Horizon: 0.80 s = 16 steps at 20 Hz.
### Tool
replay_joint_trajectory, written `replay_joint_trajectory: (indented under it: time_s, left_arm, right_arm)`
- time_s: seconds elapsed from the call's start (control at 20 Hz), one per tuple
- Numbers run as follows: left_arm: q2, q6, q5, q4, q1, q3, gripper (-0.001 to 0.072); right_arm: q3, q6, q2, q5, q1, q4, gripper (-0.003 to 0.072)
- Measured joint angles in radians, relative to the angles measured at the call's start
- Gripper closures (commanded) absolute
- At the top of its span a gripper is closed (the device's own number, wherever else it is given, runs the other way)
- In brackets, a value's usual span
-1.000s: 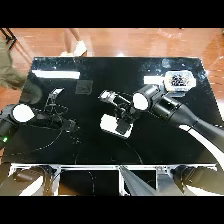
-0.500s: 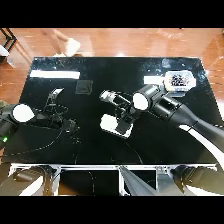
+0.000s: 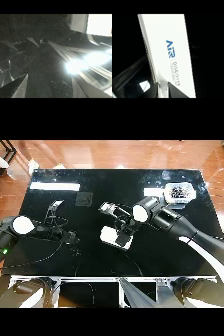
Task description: Fold the box and place the chain.
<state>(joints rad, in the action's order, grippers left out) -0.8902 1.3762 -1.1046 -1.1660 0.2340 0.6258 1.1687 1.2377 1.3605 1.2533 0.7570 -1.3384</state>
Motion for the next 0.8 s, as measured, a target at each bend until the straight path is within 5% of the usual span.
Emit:
replay_joint_trajectory:
  time_s: [0.45,0.55,0.8]
  left_arm:
    - [0.000,0.000,0.000,0.000,0.000,0.000,0.0066]
    - [0.000,0.000,0.000,0.000,0.000,0.000,0.0066]
    - [0.000,0.000,-0.003,0.000,0.000,0.000,0.0066]
  right_arm:
    - [0.000,0.008,0.022,-0.011,0.027,-0.004,0.0555]
    - [0.000,0.014,0.023,-0.016,0.029,-0.002,0.0384]
    - [0.000,0.035,0.024,-0.032,0.029,-0.002,0.0370]
